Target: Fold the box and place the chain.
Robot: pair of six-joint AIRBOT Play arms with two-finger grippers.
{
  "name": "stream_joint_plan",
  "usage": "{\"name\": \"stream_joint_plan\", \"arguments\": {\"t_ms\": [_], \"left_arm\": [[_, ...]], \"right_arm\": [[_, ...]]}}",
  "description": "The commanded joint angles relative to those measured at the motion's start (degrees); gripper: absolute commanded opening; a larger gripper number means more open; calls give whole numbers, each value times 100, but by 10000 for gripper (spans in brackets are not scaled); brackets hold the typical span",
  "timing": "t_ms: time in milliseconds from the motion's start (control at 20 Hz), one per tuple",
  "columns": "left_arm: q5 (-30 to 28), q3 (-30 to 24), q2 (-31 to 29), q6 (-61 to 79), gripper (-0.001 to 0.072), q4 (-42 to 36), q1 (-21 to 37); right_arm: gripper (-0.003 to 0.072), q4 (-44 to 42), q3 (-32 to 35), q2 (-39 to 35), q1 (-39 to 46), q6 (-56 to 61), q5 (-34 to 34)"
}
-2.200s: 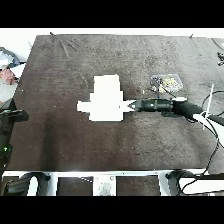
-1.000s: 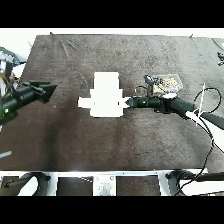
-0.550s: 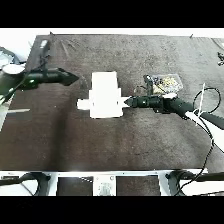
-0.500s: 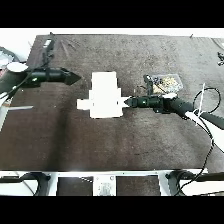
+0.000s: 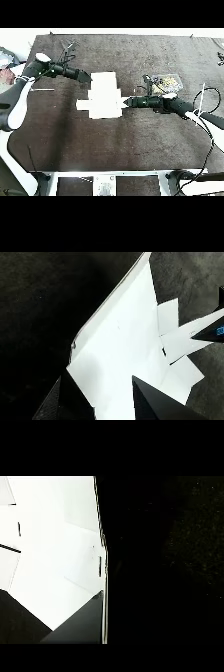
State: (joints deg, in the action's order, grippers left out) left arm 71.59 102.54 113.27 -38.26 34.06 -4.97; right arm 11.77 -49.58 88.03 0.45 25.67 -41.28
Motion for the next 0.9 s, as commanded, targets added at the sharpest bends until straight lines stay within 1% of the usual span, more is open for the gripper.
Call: {"name": "stream_joint_plan", "arguments": {"t_ms": [0, 250, 400, 550, 750, 850], "left_arm": [[520, 535, 601, -227, 492, 162, -46], [660, 538, 863, -168, 492, 151, -48], [955, 538, 1040, -105, 491, 125, -81], [1185, 538, 1145, 107, 491, 52, -232], [1161, 538, 1143, 232, 489, -254, -319], [1207, 538, 1145, 234, 479, -258, -293]], "right_arm": [[-19, 0, -4, -4, -2, -24, -9], [-19, -2, -4, -4, -2, -22, -7], [-19, -2, -4, -4, -2, -22, -9], [-19, -4, -4, -4, -2, -20, -13], [-19, -2, -4, -7, -2, -22, -50], [-19, -2, -4, -4, -2, -20, -59]]}}
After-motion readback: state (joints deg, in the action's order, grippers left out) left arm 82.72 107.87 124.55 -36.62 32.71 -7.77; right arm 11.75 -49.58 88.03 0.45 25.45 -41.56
